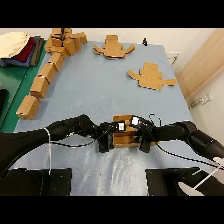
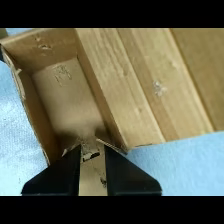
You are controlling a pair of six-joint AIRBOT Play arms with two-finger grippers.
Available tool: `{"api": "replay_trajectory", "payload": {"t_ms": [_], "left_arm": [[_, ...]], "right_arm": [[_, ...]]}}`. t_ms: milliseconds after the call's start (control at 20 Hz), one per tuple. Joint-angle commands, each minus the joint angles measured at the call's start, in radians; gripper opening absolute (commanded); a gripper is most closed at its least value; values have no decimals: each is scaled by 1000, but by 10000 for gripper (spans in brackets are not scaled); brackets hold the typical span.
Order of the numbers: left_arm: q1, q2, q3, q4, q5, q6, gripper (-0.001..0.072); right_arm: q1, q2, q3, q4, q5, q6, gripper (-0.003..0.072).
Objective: Fold the box.
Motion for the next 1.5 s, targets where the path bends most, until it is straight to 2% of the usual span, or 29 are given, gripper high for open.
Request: {"api": "replay_trajectory", "payload": {"t_ms": [0,50,100,300,350,400,450,500,650,800,900,950,1050,1250,1450], "left_arm": [[0,-1,0,0,0,0,525],[0,-1,0,0,0,0,525],[0,-1,0,0,0,0,525],[0,-1,0,0,0,0,525],[0,-1,0,0,0,0,525],[0,-1,0,0,0,0,525],[0,-1,0,0,0,0,525],[0,-1,0,0,0,0,525],[0,-1,0,0,0,0,525],[0,-1,0,0,0,0,525],[0,-1,0,0,0,0,525],[0,-1,0,0,0,0,525],[0,-1,0,0,0,0,525],[0,-1,0,0,0,0,525],[0,-1,0,0,0,0,525]], "right_arm": [[2,-18,0,26,11,-20,270],[2,-18,0,32,11,-19,423],[2,-18,0,38,11,-19,525],[1,-18,0,37,-9,-18,515],[1,-16,1,32,-26,-5,430],[1,-16,2,13,-51,35,197],[0,-14,7,-25,-82,92,68],[-2,-10,15,-85,-99,198,8],[-4,39,59,-330,-132,594,7],[-4,124,101,-625,-195,887,6],[-13,164,103,-866,-254,1168,7],[-39,167,102,-922,-298,1265,6],[-128,139,97,-871,-343,1360,6],[-316,-9,92,-598,-341,1359,5],[-355,-139,92,-404,-323,1219,4]]}}
